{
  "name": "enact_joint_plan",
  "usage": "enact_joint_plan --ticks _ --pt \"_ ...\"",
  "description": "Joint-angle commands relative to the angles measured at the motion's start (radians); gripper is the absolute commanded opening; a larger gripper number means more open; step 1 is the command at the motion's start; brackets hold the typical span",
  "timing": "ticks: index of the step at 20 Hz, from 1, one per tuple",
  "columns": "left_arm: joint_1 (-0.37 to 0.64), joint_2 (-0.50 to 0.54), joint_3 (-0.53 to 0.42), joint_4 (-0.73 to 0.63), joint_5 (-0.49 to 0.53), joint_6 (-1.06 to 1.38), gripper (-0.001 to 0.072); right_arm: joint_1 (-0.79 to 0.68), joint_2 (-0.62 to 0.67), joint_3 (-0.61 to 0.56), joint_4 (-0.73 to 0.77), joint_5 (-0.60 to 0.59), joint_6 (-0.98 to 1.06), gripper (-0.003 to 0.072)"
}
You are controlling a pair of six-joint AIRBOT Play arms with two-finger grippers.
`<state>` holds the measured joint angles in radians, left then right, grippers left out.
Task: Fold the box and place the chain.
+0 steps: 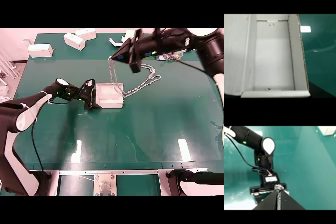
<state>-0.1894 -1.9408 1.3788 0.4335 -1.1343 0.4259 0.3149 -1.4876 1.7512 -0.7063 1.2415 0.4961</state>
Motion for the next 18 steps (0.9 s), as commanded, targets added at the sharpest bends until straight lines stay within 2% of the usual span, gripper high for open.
enact_joint_plan --ticks 1,6,10,12,13,15,18 --pt "0.0 0.0 0.001 0.0 0.0 0.0 0.049 0.039 -0.046 -0.095 0.015 -0.031 0.047 0.0005" --pt "0.0 0.0 0.001 0.0 0.0 0.0 0.049 0.037 -0.158 -0.249 0.06 -0.109 0.043 0.0005" --pt "0.0 0.0 0.001 0.0 0.0 0.0 0.049 0.033 -0.264 -0.265 0.026 -0.145 0.042 0.0023" --pt "0.0 0.0 0.001 0.0 0.0 0.0 0.049 0.016 -0.266 -0.258 -0.041 -0.142 0.043 0.0409" --pt "0.0 0.0 0.001 0.0 0.0 0.0 0.049 0.002 -0.258 -0.25 -0.061 -0.142 0.043 0.0444" --pt "0.0 0.0 0.001 0.0 0.0 0.0 0.049 -0.046 -0.224 -0.233 -0.068 -0.124 0.039 0.0452" --pt "0.0 0.0 0.001 0.0 0.0 0.0 0.049 -0.151 -0.153 -0.22 -0.07 -0.035 -0.064 0.0452"
